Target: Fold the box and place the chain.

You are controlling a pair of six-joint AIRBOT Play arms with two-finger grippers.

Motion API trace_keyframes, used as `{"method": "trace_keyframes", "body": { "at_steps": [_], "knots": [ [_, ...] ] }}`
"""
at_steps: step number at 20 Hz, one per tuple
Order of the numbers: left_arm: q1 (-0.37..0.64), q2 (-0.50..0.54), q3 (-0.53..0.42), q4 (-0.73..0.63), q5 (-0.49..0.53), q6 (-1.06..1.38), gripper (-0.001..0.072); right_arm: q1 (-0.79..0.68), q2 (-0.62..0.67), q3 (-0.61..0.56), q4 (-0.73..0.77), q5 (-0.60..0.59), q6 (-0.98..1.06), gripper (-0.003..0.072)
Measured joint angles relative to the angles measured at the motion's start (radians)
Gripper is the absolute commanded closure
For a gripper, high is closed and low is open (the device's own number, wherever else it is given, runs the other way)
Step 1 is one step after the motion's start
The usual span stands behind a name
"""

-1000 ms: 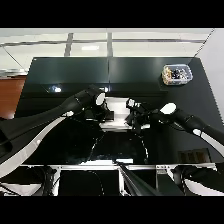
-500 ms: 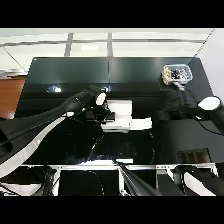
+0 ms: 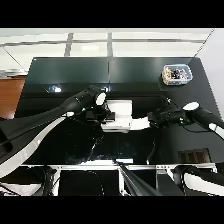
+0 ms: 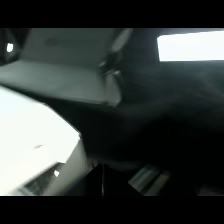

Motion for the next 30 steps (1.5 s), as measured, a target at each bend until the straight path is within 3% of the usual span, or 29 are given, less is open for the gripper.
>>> {"method": "trace_keyframes", "body": {
  "at_steps": [1,2,3,6,7,9,10,18,20,30],
  "knots": [
    [0.0,0.0,0.0,0.0,0.0,0.0,0.0684,0.017,-0.01,0.026,0.014,0.015,-0.013,0.0058],
    [0.0,0.0,0.0,0.0,0.0,0.0,0.0684,0.031,-0.018,0.057,0.019,0.041,-0.023,0.0061],
    [0.0,0.0,0.0,0.0,0.0,0.0,0.0684,0.04,-0.023,0.086,0.02,0.067,-0.031,0.0101],
    [0.0,0.0,0.0,0.0,0.0,0.0,0.0684,0.079,-0.031,0.16,0.026,0.136,-0.033,0.0121],
    [0.0,0.0,0.0,0.0,0.0,0.0,0.0684,0.1,-0.033,0.177,0.026,0.146,-0.025,0.0204],
    [0.0,0.0,0.0,0.0,0.0,0.0,0.0684,0.148,-0.034,0.202,0.017,0.152,0.0,0.0241],
    [0.0,0.0,0.0,0.0,0.0,0.0,0.0684,0.177,-0.035,0.214,0.002,0.148,0.022,0.0343],
    [0.0,0.0,0.0,0.0,0.0,0.0,0.0684,0.373,-0.035,0.346,-0.314,0.063,0.392,0.0354],
    [0.0,0.0,0.0,-0.002,0.0,-0.003,0.0684,0.412,-0.035,0.375,-0.394,0.061,0.491,0.0389],
    [0.0,0.0,0.0,-0.001,-0.018,0.0,0.0684,0.643,-0.11,0.511,-0.887,0.079,0.975,0.0389]
  ]
}}
